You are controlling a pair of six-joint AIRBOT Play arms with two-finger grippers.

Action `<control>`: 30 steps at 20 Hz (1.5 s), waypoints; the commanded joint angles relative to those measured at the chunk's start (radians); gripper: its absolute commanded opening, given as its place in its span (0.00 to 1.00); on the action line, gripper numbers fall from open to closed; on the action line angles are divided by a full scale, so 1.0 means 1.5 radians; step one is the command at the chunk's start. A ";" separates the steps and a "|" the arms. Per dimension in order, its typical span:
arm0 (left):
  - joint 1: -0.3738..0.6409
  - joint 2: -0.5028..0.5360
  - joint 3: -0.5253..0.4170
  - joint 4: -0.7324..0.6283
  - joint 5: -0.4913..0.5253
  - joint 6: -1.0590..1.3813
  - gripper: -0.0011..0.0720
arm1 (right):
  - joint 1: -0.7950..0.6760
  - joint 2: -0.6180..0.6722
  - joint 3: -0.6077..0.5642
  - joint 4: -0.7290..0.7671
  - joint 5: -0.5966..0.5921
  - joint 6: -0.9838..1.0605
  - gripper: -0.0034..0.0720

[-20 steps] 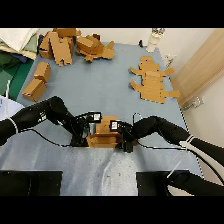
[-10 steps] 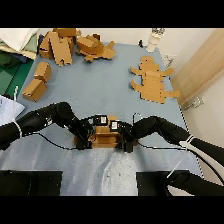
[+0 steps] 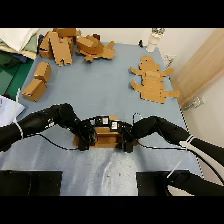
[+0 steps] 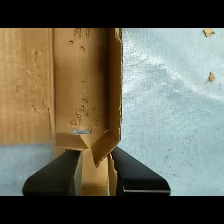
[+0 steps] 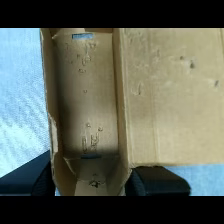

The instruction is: Fold the box.

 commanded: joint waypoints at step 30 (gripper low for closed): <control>-0.066 -0.023 0.001 0.017 0.096 -0.073 0.74 | 0.001 -0.001 0.000 0.001 0.000 0.001 0.66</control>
